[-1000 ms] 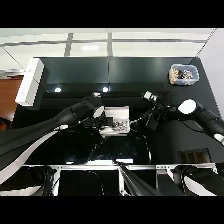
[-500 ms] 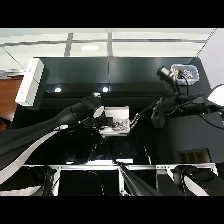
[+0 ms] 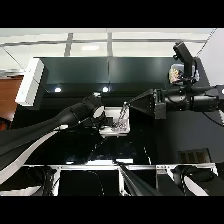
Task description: Fold the box and place the chain.
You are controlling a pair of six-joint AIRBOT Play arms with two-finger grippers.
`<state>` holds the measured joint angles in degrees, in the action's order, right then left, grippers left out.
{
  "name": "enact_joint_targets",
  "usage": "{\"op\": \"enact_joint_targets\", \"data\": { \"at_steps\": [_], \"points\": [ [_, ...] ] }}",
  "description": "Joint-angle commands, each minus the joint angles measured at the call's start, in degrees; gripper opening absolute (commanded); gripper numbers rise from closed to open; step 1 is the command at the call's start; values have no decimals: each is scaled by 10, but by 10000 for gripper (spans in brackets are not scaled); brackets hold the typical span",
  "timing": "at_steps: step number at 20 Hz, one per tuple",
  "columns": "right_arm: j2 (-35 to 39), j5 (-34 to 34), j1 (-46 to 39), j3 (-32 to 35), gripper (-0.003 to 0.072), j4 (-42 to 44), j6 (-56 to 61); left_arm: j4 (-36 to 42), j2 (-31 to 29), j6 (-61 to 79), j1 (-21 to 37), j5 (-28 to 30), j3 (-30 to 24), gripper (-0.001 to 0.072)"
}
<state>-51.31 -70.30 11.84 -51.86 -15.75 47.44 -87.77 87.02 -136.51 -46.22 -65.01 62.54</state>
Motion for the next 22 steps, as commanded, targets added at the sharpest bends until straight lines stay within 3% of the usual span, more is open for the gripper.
{"op": "enact_joint_targets", "data": {
  "at_steps": [1, 4, 8, 10, 11, 17, 22],
  "points": [
    [-5, 30, 5, 5, 17, -59, 19, 0, 0, 0, 0, 0, 0, 26],
    [-17, 72, 34, 53, 17, -95, 31, 0, 0, 0, 0, 1, 0, 27],
    [-56, 181, 88, 120, 25, -139, 49, 0, 0, 0, 0, 3, 0, 26],
    [-73, 213, 98, 122, 285, -139, 53, 0, 0, 0, 0, 3, 0, 27],
    [-73, 216, 96, 120, 284, -143, 53, 0, 0, 0, 0, 3, 0, 27],
    [-67, 94, -47, 93, 282, -228, 53, 0, 0, 0, 0, 14, 0, 27],
    [-67, 67, -81, 93, 282, -244, 50, 0, 0, 24, 1, 5, 7, 31]
  ]
}}
